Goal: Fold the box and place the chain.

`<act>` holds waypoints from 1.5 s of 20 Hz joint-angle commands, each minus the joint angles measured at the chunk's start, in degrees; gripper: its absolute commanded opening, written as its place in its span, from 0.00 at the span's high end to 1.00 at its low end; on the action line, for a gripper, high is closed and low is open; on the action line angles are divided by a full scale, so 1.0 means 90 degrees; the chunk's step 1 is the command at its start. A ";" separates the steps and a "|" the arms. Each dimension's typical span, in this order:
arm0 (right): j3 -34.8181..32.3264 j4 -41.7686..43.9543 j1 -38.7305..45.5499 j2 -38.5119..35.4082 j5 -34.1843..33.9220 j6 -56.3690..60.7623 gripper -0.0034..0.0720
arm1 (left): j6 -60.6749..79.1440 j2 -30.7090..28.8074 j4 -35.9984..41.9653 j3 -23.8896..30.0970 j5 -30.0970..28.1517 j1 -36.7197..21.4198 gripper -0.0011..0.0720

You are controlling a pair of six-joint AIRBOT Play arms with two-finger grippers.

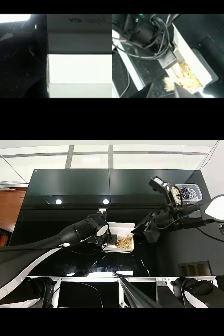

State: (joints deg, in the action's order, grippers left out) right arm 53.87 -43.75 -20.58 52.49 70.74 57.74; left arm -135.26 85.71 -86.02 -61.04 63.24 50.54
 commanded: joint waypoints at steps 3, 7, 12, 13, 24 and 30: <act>0.0092 -0.0294 0.0510 0.0019 -0.0049 0.0117 0.51 | 0.0002 -0.0002 -0.0005 -0.0002 0.0051 -0.0005 0.94; 0.0216 -0.0299 0.1209 -0.0155 0.0481 0.0109 0.51 | -0.0226 -0.0005 -0.0019 -0.0034 -0.0063 -0.0046 0.94; 0.0216 -0.0294 0.1489 -0.0410 0.0726 0.0063 0.51 | -0.0240 -0.0005 -0.0007 -0.0129 -0.0148 -0.0051 0.55; 0.0216 -0.0294 0.1494 -0.0420 0.0726 0.0063 0.50 | -0.0245 -0.0007 -0.0007 -0.0202 -0.0134 -0.0046 0.32; 0.0216 -0.0372 0.1622 -0.0420 0.0750 0.0070 0.51 | 0.2929 -0.1785 -0.1394 -0.0015 0.2016 -0.0928 0.29; 0.0216 -0.0367 0.2251 -0.0420 0.0806 0.0226 0.51 | 0.5850 -0.2922 0.2482 0.2135 -0.0991 -0.3541 0.29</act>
State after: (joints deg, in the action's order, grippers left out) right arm 55.79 -46.98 -2.57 48.75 77.76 58.85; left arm -101.38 63.48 -85.08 -50.04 67.81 28.29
